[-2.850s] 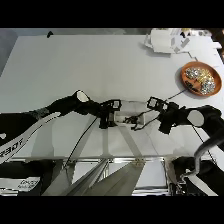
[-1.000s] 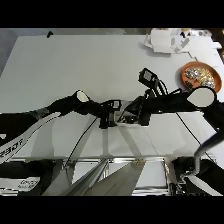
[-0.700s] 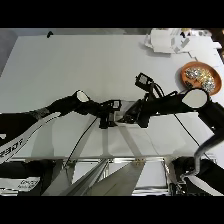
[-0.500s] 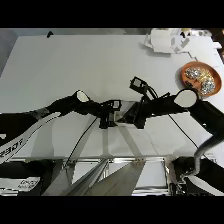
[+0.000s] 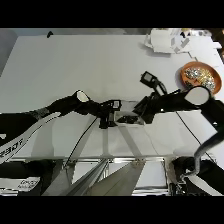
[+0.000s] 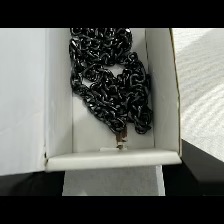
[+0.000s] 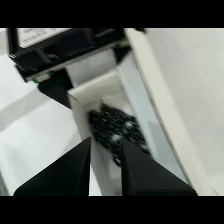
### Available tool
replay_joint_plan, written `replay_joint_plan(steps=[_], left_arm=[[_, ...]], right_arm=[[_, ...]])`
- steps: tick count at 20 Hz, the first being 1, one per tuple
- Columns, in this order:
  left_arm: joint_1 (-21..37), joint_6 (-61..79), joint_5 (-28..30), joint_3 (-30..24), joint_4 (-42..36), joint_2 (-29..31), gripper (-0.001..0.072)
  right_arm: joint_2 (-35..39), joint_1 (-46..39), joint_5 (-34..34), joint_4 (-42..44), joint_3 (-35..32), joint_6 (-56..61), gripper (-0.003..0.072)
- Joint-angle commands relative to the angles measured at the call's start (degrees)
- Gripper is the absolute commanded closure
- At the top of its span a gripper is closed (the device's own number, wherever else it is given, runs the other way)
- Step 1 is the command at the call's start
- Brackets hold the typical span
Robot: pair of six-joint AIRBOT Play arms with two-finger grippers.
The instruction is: Fold the box and place the chain.
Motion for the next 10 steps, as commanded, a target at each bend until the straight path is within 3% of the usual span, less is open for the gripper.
replay_joint_plan(steps=[1,6,8,10], left_arm=[[-0.04,0.00,0.02,0.04,0.02,0.00,0.0498],[-0.04,0.00,0.02,0.04,0.02,0.00,0.0498],[-0.04,0.00,0.02,0.04,0.02,0.00,0.0498],[-0.04,0.00,0.02,0.04,0.02,0.00,0.0498]], right_arm=[[5.22,-9.60,3.45,-10.93,0.09,3.34,0.0518],[-0.87,-22.12,-6.23,-22.84,0.74,26.91,0.0504],[-5.31,-24.35,-1.11,-28.46,5.07,35.45,0.0368],[-10.08,-24.39,3.39,-33.70,11.21,38.23,0.0344]])
